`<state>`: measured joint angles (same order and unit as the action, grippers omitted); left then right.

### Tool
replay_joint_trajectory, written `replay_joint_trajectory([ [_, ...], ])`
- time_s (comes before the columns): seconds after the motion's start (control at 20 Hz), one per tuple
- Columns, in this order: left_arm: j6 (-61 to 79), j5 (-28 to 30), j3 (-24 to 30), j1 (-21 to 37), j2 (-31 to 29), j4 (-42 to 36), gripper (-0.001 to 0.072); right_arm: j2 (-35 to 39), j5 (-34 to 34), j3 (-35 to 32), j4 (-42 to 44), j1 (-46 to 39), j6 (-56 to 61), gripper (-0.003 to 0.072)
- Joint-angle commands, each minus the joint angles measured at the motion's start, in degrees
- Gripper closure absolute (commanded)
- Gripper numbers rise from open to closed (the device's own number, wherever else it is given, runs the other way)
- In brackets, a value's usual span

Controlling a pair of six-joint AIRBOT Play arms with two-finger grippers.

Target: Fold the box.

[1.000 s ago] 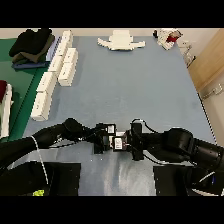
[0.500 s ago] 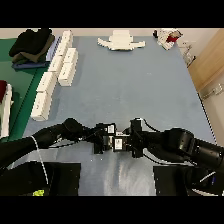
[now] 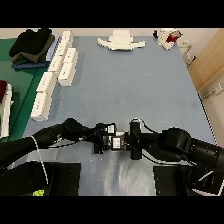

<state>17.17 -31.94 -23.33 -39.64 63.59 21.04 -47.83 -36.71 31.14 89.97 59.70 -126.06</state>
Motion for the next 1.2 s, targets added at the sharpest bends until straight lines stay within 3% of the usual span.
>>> replay_joint_trajectory([
  [0.0,-0.1,0.0,0.0,0.0,0.0,0.0,0.0184,-0.1,-1.4,-0.5,2.5,0.1,0.0,0.0486],
  [0.35,-0.1,0.0,0.0,0.0,0.0,0.0,0.0184,0.0,-1.5,-0.7,2.6,0.1,0.0,0.0475],
  [0.55,-0.1,0.0,0.0,0.0,0.0,0.0,0.0184,2.3,-1.2,-0.6,3.1,0.1,0.0,0.0395],
  [0.6,-0.1,0.0,0.0,0.0,0.0,0.0,0.0184,3.4,-1.3,-0.6,3.5,0.1,0.0,0.0262],
  [0.85,-0.1,0.0,0.0,0.0,0.0,0.0,0.0183,8.4,0.3,-0.9,8.9,0.0,8.1,0.0254],
  [0.95,-0.1,0.0,0.0,0.0,0.0,0.0,0.0183,9.9,5.2,-2.9,10.1,0.0,13.7,0.0292],
  [1.0,-0.1,0.0,0.0,0.0,0.0,0.0,0.0184,11.0,9.3,-4.8,10.7,0.0,16.4,0.0443],
  [1.05,-0.1,0.0,0.0,0.0,0.0,0.0,0.0184,12.0,13.4,-6.9,11.4,0.0,18.6,0.0542],
  [1.1,-0.1,0.0,0.0,0.0,0.0,0.0,0.0184,13.2,18.3,-9.4,11.7,0.0,21.7,0.0566],
  [1.15,-0.1,0.0,0.0,0.0,0.0,0.0,0.0184,14.2,22.8,-11.8,11.9,0.0,25.1,0.0639],
])
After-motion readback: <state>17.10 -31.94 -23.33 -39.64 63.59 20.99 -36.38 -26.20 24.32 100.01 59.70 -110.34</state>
